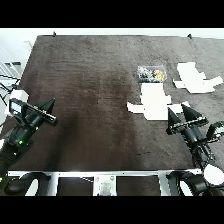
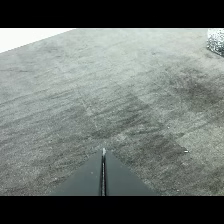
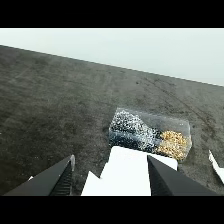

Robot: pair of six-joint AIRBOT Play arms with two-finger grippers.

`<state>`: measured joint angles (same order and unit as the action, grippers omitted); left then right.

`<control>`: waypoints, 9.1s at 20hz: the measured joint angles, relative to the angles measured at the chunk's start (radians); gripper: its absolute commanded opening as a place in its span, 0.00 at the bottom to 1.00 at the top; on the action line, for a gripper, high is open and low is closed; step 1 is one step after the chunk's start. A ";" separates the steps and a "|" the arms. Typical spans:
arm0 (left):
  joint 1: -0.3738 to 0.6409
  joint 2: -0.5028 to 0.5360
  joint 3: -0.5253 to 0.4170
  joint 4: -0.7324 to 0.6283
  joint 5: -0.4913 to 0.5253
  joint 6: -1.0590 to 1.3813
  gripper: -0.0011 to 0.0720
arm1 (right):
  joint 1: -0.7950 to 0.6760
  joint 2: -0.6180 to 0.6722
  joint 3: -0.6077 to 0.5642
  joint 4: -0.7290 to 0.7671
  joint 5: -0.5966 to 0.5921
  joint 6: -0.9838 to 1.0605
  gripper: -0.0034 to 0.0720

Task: Fold the box and place the chain.

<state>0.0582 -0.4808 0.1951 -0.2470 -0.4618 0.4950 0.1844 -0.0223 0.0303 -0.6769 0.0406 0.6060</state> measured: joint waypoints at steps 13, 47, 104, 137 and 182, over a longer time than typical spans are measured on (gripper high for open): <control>0.000 0.000 0.000 0.000 0.000 0.000 0.04 | -0.106 -0.117 0.151 0.012 -0.049 0.051 0.67; 0.000 0.000 0.000 0.000 0.000 0.000 0.04 | -0.830 -1.844 1.407 -0.235 1.456 0.273 0.71; 0.000 -0.645 0.550 0.311 -0.204 -0.397 0.69 | -0.131 -1.585 0.911 0.410 0.759 -0.146 0.06; -0.232 -1.674 1.823 0.941 -0.841 -1.207 0.68 | -0.116 -1.585 0.911 0.433 0.760 -0.143 0.06; -0.232 -1.570 1.489 0.664 -0.807 -0.269 0.03 | -0.342 -1.495 0.867 0.494 0.929 -0.159 0.46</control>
<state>-0.1734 -2.0510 1.6844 0.4171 -1.2690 0.2256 -0.1574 -1.5173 0.8978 -0.1833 0.9691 0.4473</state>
